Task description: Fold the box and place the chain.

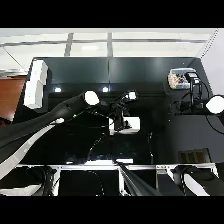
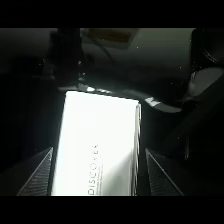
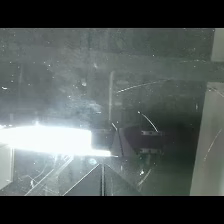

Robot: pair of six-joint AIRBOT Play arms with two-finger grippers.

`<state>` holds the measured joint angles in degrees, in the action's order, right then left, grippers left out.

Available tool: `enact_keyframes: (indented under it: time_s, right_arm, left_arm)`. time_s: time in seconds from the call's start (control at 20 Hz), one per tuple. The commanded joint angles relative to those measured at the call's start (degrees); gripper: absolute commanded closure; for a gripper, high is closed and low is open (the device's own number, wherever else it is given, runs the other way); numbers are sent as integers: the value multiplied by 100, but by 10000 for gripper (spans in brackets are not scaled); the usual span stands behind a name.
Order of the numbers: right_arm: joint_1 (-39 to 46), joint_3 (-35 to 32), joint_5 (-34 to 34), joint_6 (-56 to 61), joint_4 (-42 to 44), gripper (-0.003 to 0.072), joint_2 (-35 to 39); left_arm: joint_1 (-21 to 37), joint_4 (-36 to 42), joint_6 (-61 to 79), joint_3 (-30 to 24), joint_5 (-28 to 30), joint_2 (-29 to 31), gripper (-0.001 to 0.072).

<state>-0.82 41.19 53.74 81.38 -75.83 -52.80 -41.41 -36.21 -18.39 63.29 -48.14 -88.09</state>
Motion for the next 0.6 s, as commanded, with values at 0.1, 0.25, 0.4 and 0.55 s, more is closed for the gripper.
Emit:
enact_keyframes:
  time_s: [0.1,0.25,0.4,0.55]
  right_arm:
    - [0,-7,-46,-129,22,668,2]
    - [0,-7,-61,-179,22,668,2]
    - [0,-7,-142,-177,24,668,2]
    - [0,-7,-149,-177,24,668,2]
  left_arm:
    - [-92,-247,-186,127,-155,-186,-3]
    - [-114,-256,-181,127,-164,-186,-4]
    - [-114,-264,-175,127,-256,-186,-3]
    - [-114,-295,-177,131,-280,-186,-3]
